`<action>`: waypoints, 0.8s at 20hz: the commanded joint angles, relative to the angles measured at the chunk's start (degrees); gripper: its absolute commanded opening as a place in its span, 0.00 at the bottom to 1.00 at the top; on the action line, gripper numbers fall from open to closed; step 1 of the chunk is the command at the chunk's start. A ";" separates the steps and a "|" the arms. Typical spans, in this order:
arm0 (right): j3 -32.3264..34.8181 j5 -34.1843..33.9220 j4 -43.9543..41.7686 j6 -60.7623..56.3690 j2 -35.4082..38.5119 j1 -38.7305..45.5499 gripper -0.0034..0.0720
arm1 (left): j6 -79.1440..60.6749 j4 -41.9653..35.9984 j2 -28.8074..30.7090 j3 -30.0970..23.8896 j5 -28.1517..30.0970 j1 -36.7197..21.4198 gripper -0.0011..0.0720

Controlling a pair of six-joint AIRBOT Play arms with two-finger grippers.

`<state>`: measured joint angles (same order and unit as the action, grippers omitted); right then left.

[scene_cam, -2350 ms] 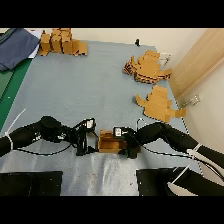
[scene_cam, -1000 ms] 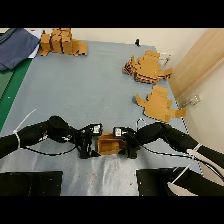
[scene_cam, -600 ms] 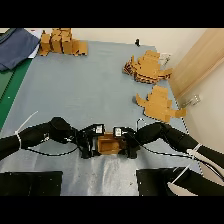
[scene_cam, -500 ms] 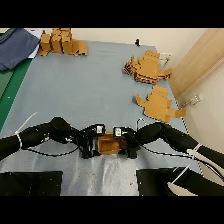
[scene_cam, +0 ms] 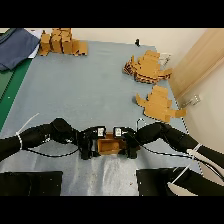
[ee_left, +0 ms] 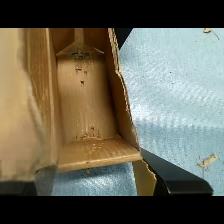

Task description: Fold the box.

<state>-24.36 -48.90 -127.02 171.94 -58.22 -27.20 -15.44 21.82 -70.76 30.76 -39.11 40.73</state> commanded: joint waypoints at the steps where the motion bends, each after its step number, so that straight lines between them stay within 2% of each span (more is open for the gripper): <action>1: 0.04 0.02 -0.02 -0.02 0.02 -0.04 0.72 | 0.07 0.26 -0.02 0.02 0.17 0.04 0.91; 5: 0.04 0.02 -0.02 -0.02 0.02 -0.04 0.72 | 0.55 0.33 -0.02 0.02 2.67 1.51 0.91; 13: 0.02 0.02 -0.02 0.00 0.02 -0.04 0.72 | 0.76 0.35 -0.02 0.02 3.32 1.81 0.89; 14: 0.04 0.02 -0.02 -0.02 0.02 -0.04 0.72 | 1.01 0.35 -0.04 0.02 3.56 1.81 0.69; 15: 0.04 0.02 -0.02 0.00 0.02 -0.04 0.72 | 1.01 0.44 -0.04 0.02 3.54 1.81 0.60; 16: 0.04 0.02 -0.02 -0.02 0.02 -0.04 0.72 | 1.11 0.50 -0.04 0.02 3.56 1.81 0.60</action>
